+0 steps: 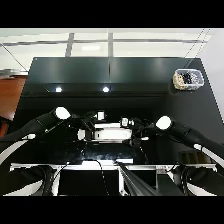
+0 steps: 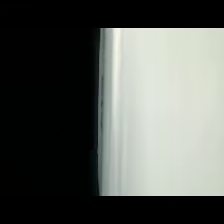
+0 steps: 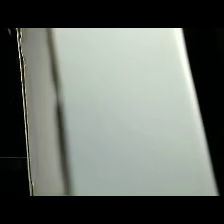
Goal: Fold the box and place the chain.
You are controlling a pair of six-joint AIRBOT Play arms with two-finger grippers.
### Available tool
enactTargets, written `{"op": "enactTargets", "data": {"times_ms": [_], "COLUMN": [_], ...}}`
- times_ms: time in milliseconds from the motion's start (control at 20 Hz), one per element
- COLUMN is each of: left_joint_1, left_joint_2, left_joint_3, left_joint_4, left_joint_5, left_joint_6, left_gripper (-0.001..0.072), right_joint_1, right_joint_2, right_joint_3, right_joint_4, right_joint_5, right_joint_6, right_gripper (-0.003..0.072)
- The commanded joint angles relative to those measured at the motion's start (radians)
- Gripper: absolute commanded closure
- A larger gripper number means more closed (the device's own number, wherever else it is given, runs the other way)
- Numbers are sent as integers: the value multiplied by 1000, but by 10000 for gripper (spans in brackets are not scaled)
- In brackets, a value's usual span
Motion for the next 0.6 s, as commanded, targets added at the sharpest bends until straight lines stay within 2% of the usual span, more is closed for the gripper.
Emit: {"op": "enactTargets", "data": {"times_ms": [0, 250, 550], "left_joint_1": [0, 0, 0], "left_joint_2": [-1, -1, -1], "left_joint_3": [-1, -1, -1], "left_joint_4": [0, 0, 0], "left_joint_5": [0, 0, 0], "left_joint_6": [1, 1, 1], "left_gripper": [678, 678, 678], "right_joint_1": [1, 2, 5], "right_joint_2": [-11, -24, -26], "right_joint_3": [0, 0, 0], "right_joint_4": [2, 85, 83], "right_joint_5": [-12, -11, -11], "right_joint_6": [-14, -84, -87], "right_gripper": [-17, -17, -17]}}
